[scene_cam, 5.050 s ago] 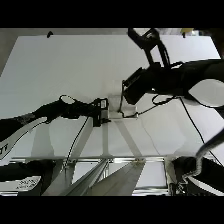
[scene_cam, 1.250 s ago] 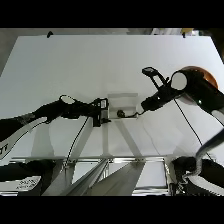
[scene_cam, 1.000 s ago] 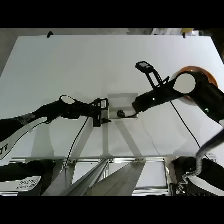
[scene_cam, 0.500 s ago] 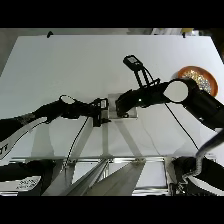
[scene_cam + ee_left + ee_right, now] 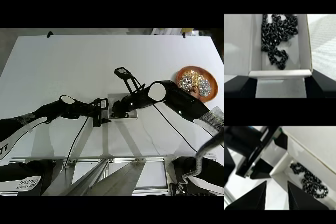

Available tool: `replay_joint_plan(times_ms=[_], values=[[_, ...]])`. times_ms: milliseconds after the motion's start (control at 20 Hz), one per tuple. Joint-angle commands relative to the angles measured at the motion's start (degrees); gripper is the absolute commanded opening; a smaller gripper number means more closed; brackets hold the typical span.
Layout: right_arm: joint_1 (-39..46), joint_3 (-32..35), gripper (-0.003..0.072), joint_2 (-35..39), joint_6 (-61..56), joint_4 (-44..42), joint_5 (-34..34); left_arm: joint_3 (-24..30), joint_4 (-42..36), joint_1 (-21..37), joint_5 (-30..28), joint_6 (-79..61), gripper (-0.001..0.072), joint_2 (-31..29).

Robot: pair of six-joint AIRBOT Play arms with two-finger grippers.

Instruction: Fold the box and place the chain.

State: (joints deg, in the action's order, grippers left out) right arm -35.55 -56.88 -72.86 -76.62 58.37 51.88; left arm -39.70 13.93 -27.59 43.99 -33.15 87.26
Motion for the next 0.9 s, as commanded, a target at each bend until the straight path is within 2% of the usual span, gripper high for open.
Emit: replay_joint_plan(times_ms=[0, 150, 200, 400, 550, 600, 650, 700, 850], values=[[2.5, -0.3, 0.0268, 1.1, 0.0, 0.4, 3.1, 0.0, 0.0, 0.0, 0.0, 0.0, 0.0011, 0.0], [8.5, -1.6, 0.005, 5.2, 0.0, 5.3, 7.1, 0.0, 0.0, 0.0, 0.0, 0.0, 0.0011, 0.0], [10.6, -1.7, 0.002, 6.5, 0.0, 7.8, 7.7, 0.0, 0.0, 0.0, 0.0, 0.0, 0.0011, 0.0], [19.1, -1.2, 0.002, 6.9, -1.4, 18.8, 9.2, 0.0, 0.0, 0.0, 0.0, 0.0, 0.0011, 0.0], [22.7, 1.1, 0.0026, 4.2, -5.7, 23.0, 9.0, 0.0, 0.0, 0.0, 0.0, 0.0, 0.0011, 0.0], [23.2, 1.7, 0.0124, 2.5, -7.8, 24.3, 8.7, 0.0, 0.0, 0.0, 0.0, 0.0, 0.0011, 0.0], [23.2, 2.0, 0.0293, 0.7, -9.5, 25.7, 8.8, 0.0, 0.0, 0.0, 0.0, 0.0, 0.0011, 0.0], [23.2, 2.0, 0.043, -1.2, -10.4, 26.3, 8.9, 0.0, 0.0, 0.0, 0.0, 0.0, 0.0011, 0.0], [23.2, 2.1, 0.0444, -5.8, -11.7, 26.3, 8.8, 0.0, 0.0, 0.0, 0.0, 0.0, 0.0011, 0.0]])
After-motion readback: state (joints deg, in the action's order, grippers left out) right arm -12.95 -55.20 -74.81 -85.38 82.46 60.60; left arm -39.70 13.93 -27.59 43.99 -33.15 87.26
